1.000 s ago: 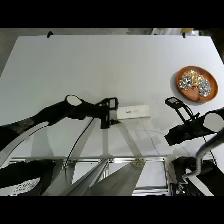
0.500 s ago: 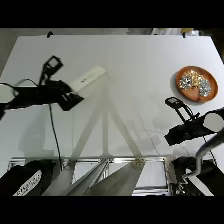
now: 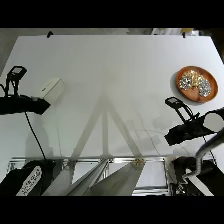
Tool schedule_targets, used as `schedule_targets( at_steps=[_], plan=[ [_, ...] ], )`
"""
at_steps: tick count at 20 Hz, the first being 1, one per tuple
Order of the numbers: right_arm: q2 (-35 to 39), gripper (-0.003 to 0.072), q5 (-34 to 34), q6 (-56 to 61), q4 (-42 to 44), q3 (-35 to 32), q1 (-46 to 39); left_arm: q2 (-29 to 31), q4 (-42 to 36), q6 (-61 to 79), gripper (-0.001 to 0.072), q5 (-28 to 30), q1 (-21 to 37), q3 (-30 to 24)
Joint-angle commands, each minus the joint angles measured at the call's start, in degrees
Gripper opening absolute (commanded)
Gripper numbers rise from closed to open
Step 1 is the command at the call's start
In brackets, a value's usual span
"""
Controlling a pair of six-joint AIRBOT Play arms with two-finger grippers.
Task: Fold the box and place the chain.
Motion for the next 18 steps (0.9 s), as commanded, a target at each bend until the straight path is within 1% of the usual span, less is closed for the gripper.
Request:
schedule_targets(
  at_steps=[1,4,5,6,7,8,9,10,12,15,16,17,18],
  plan=[
    [0.04,0.0018,0.04,0.02,0.0,-0.02,-0.04,0.15,1.79,-1.44,0.0009,1.25,1.75,-3.82],
    [0.04,0.0018,0.04,0.02,0.0,-0.02,-0.04,0.11,1.77,-1.46,0.0012,3.04,1.75,-6.32],
    [0.04,0.0018,0.02,0.02,0.0,-0.02,-0.04,-0.02,1.77,-1.44,0.0027,3.76,1.75,-7.17],
    [0.04,0.0018,0.04,0.02,0.0,-0.02,-0.04,-0.22,1.77,-1.46,0.0098,4.5,1.75,-8.04],
    [0.04,0.0018,0.04,0.02,0.0,-0.02,-0.04,-0.42,1.77,-1.44,0.0241,5.27,1.75,-8.96],
    [0.04,0.0018,0.04,0.02,0.0,-0.02,-0.04,-0.66,1.81,-1.46,0.0369,5.38,1.75,-9.55],
    [0.04,0.0018,0.04,0.02,0.0,-0.02,-0.04,-1.03,1.79,-1.46,0.0424,5.25,1.73,-9.75],
    [0.04,0.0018,0.04,0.02,0.0,-0.02,-0.04,-1.36,1.75,-1.46,0.0449,5.03,1.73,-9.75],
    [0.04,0.0018,0.04,0.02,0.0,-0.02,-0.04,-1.62,1.77,-1.49,0.0585,4.81,1.73,-9.75],
    [0.02,0.0018,0.04,0.02,0.0,-0.02,-0.04,-1.6,1.81,-1.49,0.0588,4.26,1.73,-9.75],
    [0.04,0.0018,0.02,0.02,0.0,-0.02,-0.04,-1.6,1.81,-1.49,0.0653,3.74,1.73,-9.75],
    [0.04,0.0018,0.04,0.02,0.0,-0.02,-0.04,-1.6,1.81,-1.51,0.0696,3.41,1.73,-9.75],
    [0.04,0.0018,0.04,0.02,0.0,-0.02,-0.04,-1.55,1.81,-1.49,0.0697,2.73,1.73,-9.75]
  ],
)
